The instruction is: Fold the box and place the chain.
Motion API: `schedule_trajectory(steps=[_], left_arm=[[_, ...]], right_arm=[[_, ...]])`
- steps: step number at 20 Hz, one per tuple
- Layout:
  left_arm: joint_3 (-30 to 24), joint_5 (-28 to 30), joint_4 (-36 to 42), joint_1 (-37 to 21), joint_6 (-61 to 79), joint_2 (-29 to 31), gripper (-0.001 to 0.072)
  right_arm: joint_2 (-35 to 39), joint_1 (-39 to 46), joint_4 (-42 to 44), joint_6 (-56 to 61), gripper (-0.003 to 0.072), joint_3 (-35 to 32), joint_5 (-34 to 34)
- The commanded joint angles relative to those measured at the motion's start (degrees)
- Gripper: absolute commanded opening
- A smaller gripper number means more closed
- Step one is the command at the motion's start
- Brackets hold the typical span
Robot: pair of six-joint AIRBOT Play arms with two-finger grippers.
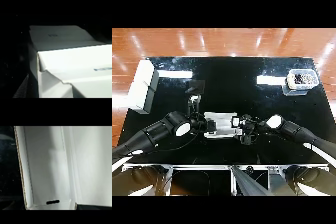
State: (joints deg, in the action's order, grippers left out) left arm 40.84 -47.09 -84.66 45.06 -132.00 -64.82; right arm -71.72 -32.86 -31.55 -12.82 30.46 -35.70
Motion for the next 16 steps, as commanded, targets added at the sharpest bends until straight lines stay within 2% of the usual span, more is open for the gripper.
schedule_trajectory(steps=[1,7,16], left_arm=[[1.0,-1.2,-0.7,0.5,-1.0,-1.1,0.0609],[5.8,-3.1,-1.7,2.9,-1.3,-5.0,0.0610],[6.0,-7.2,-5.2,3.0,-2.7,-6.1,0.0605]], right_arm=[[0.0,0.0,0.0,0.0,0.0577,0.0,0.0],[0.0,0.0,0.0,0.0,0.0577,0.0,0.0],[0.0,0.0,0.0,0.4,0.0577,0.0,0.0]])
